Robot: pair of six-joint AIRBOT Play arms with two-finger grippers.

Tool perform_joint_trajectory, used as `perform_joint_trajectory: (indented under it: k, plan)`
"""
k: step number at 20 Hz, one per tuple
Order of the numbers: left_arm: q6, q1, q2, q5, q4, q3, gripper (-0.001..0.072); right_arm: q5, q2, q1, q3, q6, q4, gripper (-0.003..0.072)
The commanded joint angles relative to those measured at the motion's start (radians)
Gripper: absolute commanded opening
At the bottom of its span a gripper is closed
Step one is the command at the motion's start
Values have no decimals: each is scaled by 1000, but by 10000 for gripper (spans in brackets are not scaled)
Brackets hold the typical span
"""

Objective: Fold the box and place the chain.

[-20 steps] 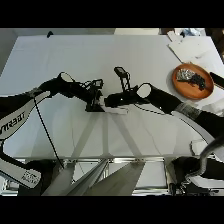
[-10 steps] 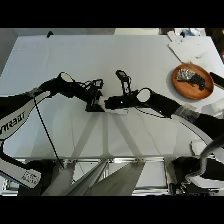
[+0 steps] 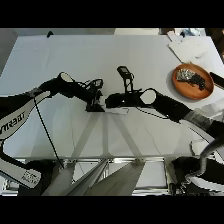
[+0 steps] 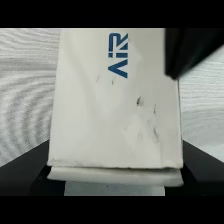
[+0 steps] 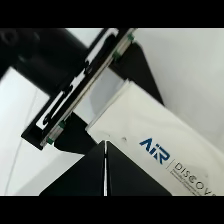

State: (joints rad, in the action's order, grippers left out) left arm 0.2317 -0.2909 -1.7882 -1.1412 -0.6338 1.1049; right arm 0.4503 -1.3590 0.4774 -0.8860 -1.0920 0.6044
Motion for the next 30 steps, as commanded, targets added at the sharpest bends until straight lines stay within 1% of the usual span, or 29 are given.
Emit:
perform_joint_trajectory:
  k: [1, 3, 7, 10, 15, 19, 23, 25, 27, 30]
  plan:
    - [3, 0, 1, 0, -3, 0, 211, -25, 29, -1, 16, 27, -8, 9]
    - [3, 0, 1, 0, -3, 0, 211, -35, 29, -7, 61, 27, -19, 9]
    - [3, 0, 1, 0, -3, 0, 211, -143, 25, -10, 163, 23, -58, 9]
    - [3, 0, 1, 0, -3, 0, 211, -148, 6, -10, 185, 23, -58, 9]
    - [3, 0, 1, 0, -3, 0, 211, -137, 8, -10, 187, 28, -56, 10]
    - [3, 0, 1, 0, -3, 0, 211, -156, 53, -10, 184, 28, -55, 10]
    - [3, 0, 1, 1, -3, 0, 211, -163, 60, -6, 127, 29, -50, 10]
    - [3, 0, 1, 0, -3, 0, 211, -200, 59, 7, 93, 28, -42, 9]
    - [3, 0, 1, 0, -3, 0, 211, -226, 43, 24, 71, 26, -43, 9]
    - [3, 0, 1, 0, -3, 0, 211, -228, -19, 62, 62, 25, -44, 9]
